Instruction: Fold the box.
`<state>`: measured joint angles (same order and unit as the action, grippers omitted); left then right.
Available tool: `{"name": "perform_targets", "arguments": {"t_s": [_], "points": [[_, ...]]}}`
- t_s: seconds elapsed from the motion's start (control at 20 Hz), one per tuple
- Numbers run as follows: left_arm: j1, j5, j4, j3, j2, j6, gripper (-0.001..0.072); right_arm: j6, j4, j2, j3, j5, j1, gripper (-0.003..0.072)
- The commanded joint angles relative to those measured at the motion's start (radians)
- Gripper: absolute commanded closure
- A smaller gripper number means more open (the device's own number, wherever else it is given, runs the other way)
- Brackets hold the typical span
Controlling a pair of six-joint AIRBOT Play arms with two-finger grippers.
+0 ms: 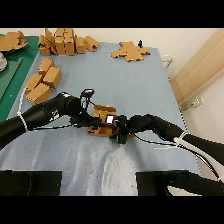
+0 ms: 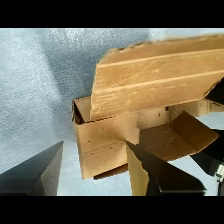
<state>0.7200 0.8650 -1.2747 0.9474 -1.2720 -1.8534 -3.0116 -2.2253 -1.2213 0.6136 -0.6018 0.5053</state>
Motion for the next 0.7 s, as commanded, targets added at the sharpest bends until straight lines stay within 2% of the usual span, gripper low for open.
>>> {"name": "perform_targets", "arguments": {"t_s": [0.0,0.25,0.4,0.65], "points": [[0.005,-0.002,-0.005,0.001,-0.007,-0.023,0.0151,0.0,0.0,0.0,0.0,0.002,0.0,0.0129],[0.042,-0.002,-0.021,0.019,-0.074,-0.088,0.0151,0.0,-0.001,0.0,0.0,0.002,0.0,0.0129],[0.06,0.005,-0.14,0.048,-0.077,-0.174,0.0151,0.0,-0.001,0.0,0.0,0.002,0.0,0.0129],[0.066,0.036,-0.171,0.051,-0.084,-0.221,0.0151,0.0,-0.001,0.0,0.0,0.002,0.0,0.0129]]}}
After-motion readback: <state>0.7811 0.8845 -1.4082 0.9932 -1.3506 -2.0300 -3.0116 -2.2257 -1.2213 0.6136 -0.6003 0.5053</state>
